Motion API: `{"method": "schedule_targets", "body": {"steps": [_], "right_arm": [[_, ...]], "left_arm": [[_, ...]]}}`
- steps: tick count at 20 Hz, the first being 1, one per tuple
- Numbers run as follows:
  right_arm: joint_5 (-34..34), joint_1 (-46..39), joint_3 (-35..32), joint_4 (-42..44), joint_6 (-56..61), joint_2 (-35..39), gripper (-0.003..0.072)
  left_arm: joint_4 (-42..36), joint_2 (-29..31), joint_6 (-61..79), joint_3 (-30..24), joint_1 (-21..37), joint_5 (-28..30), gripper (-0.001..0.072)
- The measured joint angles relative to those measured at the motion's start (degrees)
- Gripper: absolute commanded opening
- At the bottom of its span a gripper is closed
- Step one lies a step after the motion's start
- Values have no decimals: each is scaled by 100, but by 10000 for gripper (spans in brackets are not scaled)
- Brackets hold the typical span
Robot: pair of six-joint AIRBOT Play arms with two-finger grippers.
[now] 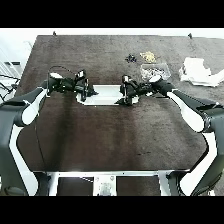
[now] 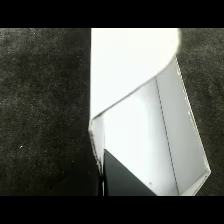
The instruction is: Fold the box and place the chain.
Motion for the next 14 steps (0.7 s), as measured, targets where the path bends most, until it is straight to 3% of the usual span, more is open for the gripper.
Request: {"method": "schedule_targets", "body": {"steps": [14], "right_arm": [[522,-11,490,-4,42,-509,610]], "left_arm": [[0,0,-2,0,-2,0,21]]}}
